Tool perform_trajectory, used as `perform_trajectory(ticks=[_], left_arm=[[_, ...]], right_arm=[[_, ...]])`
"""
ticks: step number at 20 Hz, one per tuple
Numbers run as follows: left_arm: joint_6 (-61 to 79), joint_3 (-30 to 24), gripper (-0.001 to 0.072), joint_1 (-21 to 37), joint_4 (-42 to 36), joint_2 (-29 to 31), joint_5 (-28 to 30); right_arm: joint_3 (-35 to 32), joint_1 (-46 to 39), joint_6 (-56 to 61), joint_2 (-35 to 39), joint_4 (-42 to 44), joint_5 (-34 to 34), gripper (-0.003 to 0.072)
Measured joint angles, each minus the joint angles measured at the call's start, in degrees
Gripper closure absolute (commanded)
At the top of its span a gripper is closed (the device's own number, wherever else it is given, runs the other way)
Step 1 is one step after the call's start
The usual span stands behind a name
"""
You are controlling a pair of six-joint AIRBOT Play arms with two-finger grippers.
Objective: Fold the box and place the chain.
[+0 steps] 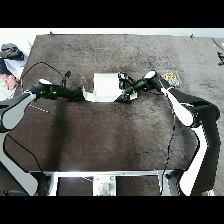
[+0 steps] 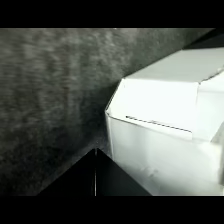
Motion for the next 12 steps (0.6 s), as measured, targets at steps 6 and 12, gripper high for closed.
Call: perform_trajectory(ticks=[6,12], left_arm=[[0.00,2.62,0.0385,-0.59,-2.47,0.11,-3.28],[-0.07,5.09,0.0384,-2.08,-2.05,0.44,-5.68]], right_arm=[[0.00,0.00,0.00,0.00,0.00,0.02,0.0219],[0.00,0.00,0.00,0.00,0.00,0.02,0.0218]])
